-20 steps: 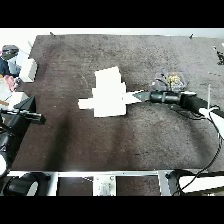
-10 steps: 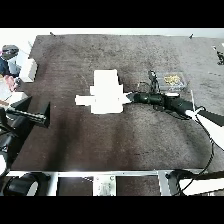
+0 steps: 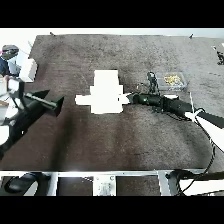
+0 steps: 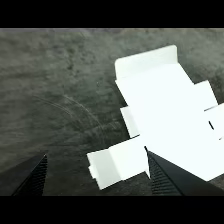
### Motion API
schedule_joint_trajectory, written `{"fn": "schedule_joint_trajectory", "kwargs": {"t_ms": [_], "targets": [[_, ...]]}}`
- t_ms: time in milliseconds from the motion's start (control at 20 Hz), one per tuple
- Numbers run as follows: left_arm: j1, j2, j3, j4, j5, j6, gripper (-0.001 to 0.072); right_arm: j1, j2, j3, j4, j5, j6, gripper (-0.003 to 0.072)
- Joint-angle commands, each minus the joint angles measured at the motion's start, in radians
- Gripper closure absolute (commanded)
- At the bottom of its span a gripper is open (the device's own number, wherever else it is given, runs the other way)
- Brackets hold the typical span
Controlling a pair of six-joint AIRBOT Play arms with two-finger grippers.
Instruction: Fold the box and place the chain.
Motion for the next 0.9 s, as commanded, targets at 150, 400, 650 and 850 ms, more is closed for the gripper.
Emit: {"fn": "schedule_joint_trajectory", "kwargs": {"t_ms": [150, 400, 650, 850], "targets": [[0.0, -0.519, 0.38, -0.005, -0.232, 0.007, 0.0029, 0.001, 0.0, -0.002, 0.003, -0.003, -0.029, 0.0678], [0.0, -0.892, 0.754, -0.001, -0.533, -0.028, 0.0029, 0.001, 0.0, -0.002, 0.003, -0.003, -0.028, 0.0677], [0.0, -1.188, 1.152, 0.149, -0.807, -0.214, 0.0029, 0.001, 0.0, -0.002, 0.003, -0.003, -0.029, 0.0678], [0.002, -1.405, 1.428, 0.24, -1.001, -0.354, 0.0028, 0.0, 0.0, -0.001, 0.003, -0.003, -0.029, 0.0677]]}}
